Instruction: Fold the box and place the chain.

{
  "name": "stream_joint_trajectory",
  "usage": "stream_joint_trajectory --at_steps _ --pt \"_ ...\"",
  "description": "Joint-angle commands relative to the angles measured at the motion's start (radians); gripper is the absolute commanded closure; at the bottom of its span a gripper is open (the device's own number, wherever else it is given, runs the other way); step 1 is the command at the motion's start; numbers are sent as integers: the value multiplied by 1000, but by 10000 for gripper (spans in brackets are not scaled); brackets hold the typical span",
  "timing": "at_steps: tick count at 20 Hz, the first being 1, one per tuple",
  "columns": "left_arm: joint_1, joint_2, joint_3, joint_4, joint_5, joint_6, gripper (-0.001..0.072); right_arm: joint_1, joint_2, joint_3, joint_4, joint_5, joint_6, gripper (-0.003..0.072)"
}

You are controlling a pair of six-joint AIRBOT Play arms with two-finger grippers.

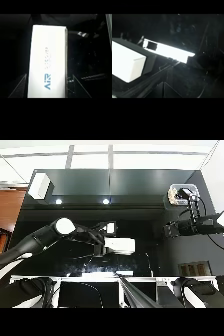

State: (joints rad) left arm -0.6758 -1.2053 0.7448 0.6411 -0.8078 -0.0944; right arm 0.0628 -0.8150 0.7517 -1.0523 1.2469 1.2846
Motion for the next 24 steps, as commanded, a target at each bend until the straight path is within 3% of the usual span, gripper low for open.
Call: stream_joint_trajectory --at_steps 1,19,24 --pt "-28 -82 63 2 19 -47 -11 -5 2 -13 2 18 6 681" --pt "-46 -157 64 7 -20 -14 -11 -5 2 -13 4 -10 6 682" --pt "-114 -214 64 7 143 -6 -11 -5 2 -13 4 -21 6 681"
